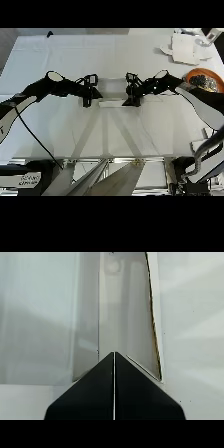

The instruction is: Fold the box and place the chain.

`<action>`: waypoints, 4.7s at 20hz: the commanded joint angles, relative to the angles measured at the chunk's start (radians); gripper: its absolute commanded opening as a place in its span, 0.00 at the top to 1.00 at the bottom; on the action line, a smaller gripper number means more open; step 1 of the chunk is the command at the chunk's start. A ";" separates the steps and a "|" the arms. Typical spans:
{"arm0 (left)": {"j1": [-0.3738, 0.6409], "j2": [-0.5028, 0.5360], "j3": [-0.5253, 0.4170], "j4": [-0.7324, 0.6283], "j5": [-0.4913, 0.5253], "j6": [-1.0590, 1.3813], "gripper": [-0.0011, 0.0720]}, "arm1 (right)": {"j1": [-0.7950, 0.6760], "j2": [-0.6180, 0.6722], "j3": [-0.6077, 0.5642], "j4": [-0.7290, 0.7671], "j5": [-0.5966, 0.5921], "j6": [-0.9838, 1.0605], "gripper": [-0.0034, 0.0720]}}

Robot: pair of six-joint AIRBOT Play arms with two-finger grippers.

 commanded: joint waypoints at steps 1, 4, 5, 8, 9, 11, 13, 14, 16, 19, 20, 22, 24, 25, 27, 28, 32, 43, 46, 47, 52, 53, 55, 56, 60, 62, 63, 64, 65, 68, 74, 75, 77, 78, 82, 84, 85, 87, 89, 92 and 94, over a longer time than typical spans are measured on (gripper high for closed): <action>0.001 0.088 0.000 0.026 -0.001 -0.125 0.97 | 0.000 -0.001 0.000 0.000 0.000 0.000 0.51; 0.002 0.234 0.000 0.097 -0.001 -0.289 0.97 | 0.000 -0.001 0.000 0.000 0.000 0.000 0.51; 0.004 0.287 0.000 0.146 -0.001 -0.376 0.97 | 0.000 -0.001 0.000 0.000 0.000 0.000 0.51; 0.025 0.405 -0.001 0.405 -0.002 -0.783 0.98 | 0.000 -0.001 0.000 0.000 0.000 0.000 0.51; 0.042 0.424 -0.002 0.488 -0.009 -0.931 0.98 | 0.000 -0.001 0.000 0.000 0.000 0.000 0.51; 0.096 0.434 -0.027 0.602 -0.025 -1.178 0.98 | 0.000 -0.001 0.000 0.000 0.000 0.000 0.51; 0.156 0.430 -0.088 0.648 0.017 -1.250 0.98 | 0.000 -0.001 0.000 0.000 0.000 0.000 0.51; 0.188 0.426 -0.130 0.645 0.049 -1.285 0.98 | 0.000 -0.001 0.000 0.000 0.000 0.000 0.51; 0.233 0.412 -0.208 0.605 0.129 -1.337 0.98 | 0.000 -0.001 0.000 0.000 0.000 0.000 0.51; 0.253 0.348 -0.257 0.513 0.147 -1.417 0.98 | 0.000 -0.001 0.000 0.000 0.000 0.000 0.51; 0.250 0.316 -0.257 0.497 0.140 -1.445 0.98 | 0.000 -0.001 0.000 0.000 0.000 0.000 0.51; 0.243 0.251 -0.257 0.483 0.122 -1.472 0.98 | 0.000 -0.001 0.000 0.000 0.000 0.000 0.51; 0.228 0.204 -0.257 0.471 0.115 -1.502 0.98 | 0.000 -0.001 0.000 0.000 0.000 0.000 0.51; 0.216 0.195 -0.257 0.449 0.115 -1.502 0.98 | 0.000 -0.001 0.000 0.000 0.000 0.000 0.51; 0.192 0.195 -0.257 0.375 0.119 -1.470 0.98 | 0.000 -0.001 0.000 0.000 0.000 0.000 0.51; 0.184 0.195 -0.257 0.335 0.119 -1.447 0.98 | 0.000 -0.001 0.000 0.000 0.000 0.000 0.51; 0.167 0.193 -0.257 0.198 0.122 -1.376 0.98 | 0.000 -0.001 0.000 0.000 0.000 0.000 0.51; 0.072 0.189 -0.257 0.050 0.204 -1.260 0.98 | 0.000 -0.001 0.000 0.000 0.000 0.000 0.51; 0.033 0.182 -0.257 0.052 0.229 -1.261 0.98 | 0.000 -0.001 0.000 0.000 0.000 0.000 0.51; 0.030 0.182 -0.257 0.050 0.229 -1.262 0.98 | 0.000 -0.001 0.000 0.000 0.000 0.000 0.51; 0.032 0.183 -0.257 0.085 0.240 -1.262 0.98 | 0.000 -0.001 0.000 0.000 0.000 0.000 0.51; 0.036 0.183 -0.257 0.119 0.247 -1.262 0.98 | 0.000 -0.001 0.000 0.000 0.000 0.000 0.51; 0.052 0.183 -0.257 0.185 0.243 -1.294 0.98 | 0.000 -0.001 0.000 0.000 0.000 0.000 0.51; 0.063 0.183 -0.257 0.212 0.230 -1.326 0.98 | 0.000 -0.001 0.000 0.000 0.000 0.000 0.51; 0.086 0.183 -0.257 0.277 0.189 -1.345 0.98 | 0.000 -0.001 0.000 0.000 0.000 0.000 0.51; 0.085 0.183 -0.257 0.311 0.189 -1.387 0.98 | 0.000 -0.001 0.000 0.000 0.000 0.000 0.51; 0.085 0.182 -0.257 0.309 0.186 -1.399 0.98 | 0.000 -0.001 0.000 0.000 0.000 0.000 0.51; 0.083 0.182 -0.257 0.308 0.183 -1.398 0.98 | 0.000 -0.001 0.000 0.000 0.000 0.000 0.51; 0.082 0.182 -0.257 0.307 0.181 -1.398 0.98 | 0.000 -0.001 0.000 0.000 0.000 0.000 0.51; 0.082 0.161 -0.257 0.301 0.177 -1.399 0.98 | 0.000 -0.001 0.000 0.000 0.000 0.000 0.51; 0.070 0.133 -0.257 0.148 0.147 -1.316 0.98 | 0.000 -0.001 0.000 0.000 0.000 0.000 0.51; 0.064 0.133 -0.257 0.109 0.138 -1.293 0.98 | 0.000 -0.001 0.000 0.000 0.000 0.000 0.51; 0.059 0.133 -0.257 0.078 0.134 -1.280 0.98 | 0.000 -0.001 0.000 0.000 0.000 0.000 0.51; 0.058 0.133 -0.257 0.076 0.134 -1.280 0.98 | 0.000 -0.001 0.000 0.000 0.000 0.000 0.51; 0.060 0.133 -0.257 0.075 0.144 -1.280 0.98 | 0.000 -0.001 0.000 0.000 0.000 0.000 0.51; 0.061 0.134 -0.257 0.064 0.172 -1.284 0.97 | 0.000 -0.001 0.000 0.000 0.000 0.000 0.51; 0.061 0.134 -0.257 0.050 0.185 -1.283 0.96 | 0.000 -0.001 0.000 0.000 0.000 0.000 0.51; 0.061 0.134 -0.257 0.027 0.216 -1.283 0.83 | 0.000 -0.001 0.000 0.000 0.000 0.000 0.51; 0.061 0.135 -0.257 0.024 0.232 -1.283 0.73 | 0.000 -0.001 0.000 0.000 0.000 0.000 0.51; 0.061 0.135 -0.257 0.024 0.232 -1.281 0.66 | 0.000 -0.001 0.000 0.000 0.000 0.000 0.51; 0.064 0.136 -0.257 0.023 0.231 -1.281 0.43 | 0.000 -0.001 0.000 0.000 0.000 0.000 0.51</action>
